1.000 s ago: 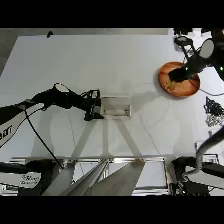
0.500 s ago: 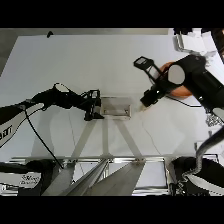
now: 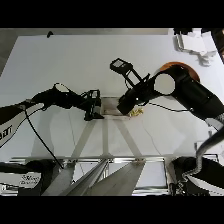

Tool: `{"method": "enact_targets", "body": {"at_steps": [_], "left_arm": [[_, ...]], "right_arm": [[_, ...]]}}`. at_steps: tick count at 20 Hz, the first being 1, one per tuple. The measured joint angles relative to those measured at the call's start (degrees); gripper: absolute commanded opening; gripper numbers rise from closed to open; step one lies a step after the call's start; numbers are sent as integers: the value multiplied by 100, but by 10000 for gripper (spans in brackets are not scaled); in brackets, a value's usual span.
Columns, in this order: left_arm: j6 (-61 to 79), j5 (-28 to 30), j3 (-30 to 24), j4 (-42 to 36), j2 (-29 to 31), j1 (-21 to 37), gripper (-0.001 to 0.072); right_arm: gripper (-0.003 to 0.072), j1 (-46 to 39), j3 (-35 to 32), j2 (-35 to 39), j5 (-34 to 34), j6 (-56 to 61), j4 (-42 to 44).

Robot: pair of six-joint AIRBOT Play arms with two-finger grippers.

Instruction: Fold the box and place the chain.

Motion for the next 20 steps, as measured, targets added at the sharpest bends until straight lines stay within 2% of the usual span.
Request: {"method": "enact_targets", "body": {"at_steps": [4, 8, 9, 10, 11, 16, 20], "left_arm": [[-2, 0, 0, 0, 0, 0, 349], [0, 0, 0, 0, 0, 0, 349], [-2, 0, 0, 0, 0, 0, 349], [0, 2, 0, 0, 0, 0, 349], [-2, 2, 0, 0, 0, 0, 349], [0, 2, 0, 0, 0, 0, 349], [0, 2, 0, 0, 0, 0, 349]], "right_arm": [[5, 26, 0, -24, -695, -155, 442], [11, 31, 0, -286, -927, -197, 562], [72, 31, 0, -374, -922, -199, 575], [235, 31, 0, -463, -887, -201, 573], [354, 31, 0, -531, -863, -203, 566], [357, 13, 0, -564, -776, -374, 411], [357, -195, -42, -149, -361, -693, -107]]}}
